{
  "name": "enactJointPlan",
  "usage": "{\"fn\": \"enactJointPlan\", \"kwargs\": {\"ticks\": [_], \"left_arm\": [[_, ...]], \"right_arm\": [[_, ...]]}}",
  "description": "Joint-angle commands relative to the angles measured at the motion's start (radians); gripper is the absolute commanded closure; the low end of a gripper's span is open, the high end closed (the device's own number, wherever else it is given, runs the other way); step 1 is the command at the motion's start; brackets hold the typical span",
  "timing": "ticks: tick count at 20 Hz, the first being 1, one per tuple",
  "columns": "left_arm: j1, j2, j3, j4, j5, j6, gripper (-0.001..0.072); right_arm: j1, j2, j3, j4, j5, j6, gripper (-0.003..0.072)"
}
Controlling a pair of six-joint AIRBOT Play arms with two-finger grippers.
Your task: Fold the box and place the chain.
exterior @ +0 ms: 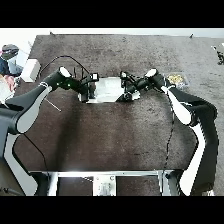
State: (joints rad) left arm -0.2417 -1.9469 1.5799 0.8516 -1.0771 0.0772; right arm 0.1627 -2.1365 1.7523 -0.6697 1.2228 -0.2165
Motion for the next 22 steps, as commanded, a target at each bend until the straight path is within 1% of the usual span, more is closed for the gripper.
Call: {"fn": "enactJointPlan", "kwargs": {"ticks": [1,3,8,11,15,16,17,18,19,20,22], "left_arm": [[0.000,-0.003,0.000,-0.080,-0.010,0.036,0.0485],[0.000,-0.006,0.000,-0.137,-0.028,0.086,0.0485],[0.000,-0.009,0.000,-0.158,-0.047,0.106,0.0484],[0.000,-0.036,0.000,-0.230,-0.056,0.164,0.0483],[0.000,-0.045,0.000,-0.232,-0.039,0.167,0.0481],[0.000,-0.045,0.000,-0.232,-0.039,0.167,0.0417],[0.000,-0.045,0.000,-0.236,-0.039,0.167,0.0334],[0.000,-0.045,0.000,-0.240,-0.038,0.167,0.0230],[0.000,-0.045,0.000,-0.241,-0.038,0.167,0.0166],[0.000,-0.045,0.000,-0.241,-0.038,0.167,0.0138],[0.000,-0.045,0.000,-0.240,-0.037,0.166,0.0139]], "right_arm": [[0.000,-0.001,0.000,0.000,0.000,0.000,0.0274],[0.000,-0.001,0.000,0.000,0.000,0.000,0.0273],[0.000,-0.001,0.000,0.000,0.000,0.000,0.0273],[0.000,-0.001,0.000,0.000,0.000,0.000,0.0273],[0.000,-0.001,0.000,0.000,0.000,0.000,0.0274],[0.000,-0.001,0.000,0.000,0.000,0.000,0.0274],[0.000,-0.001,0.000,0.000,0.000,0.000,0.0273],[0.000,-0.001,0.000,0.000,0.000,0.000,0.0274],[0.000,-0.001,0.000,0.000,0.000,0.000,0.0274],[0.000,-0.001,0.000,0.000,0.001,0.000,0.0273],[0.000,-0.001,0.000,0.000,0.000,0.000,0.0273]]}}
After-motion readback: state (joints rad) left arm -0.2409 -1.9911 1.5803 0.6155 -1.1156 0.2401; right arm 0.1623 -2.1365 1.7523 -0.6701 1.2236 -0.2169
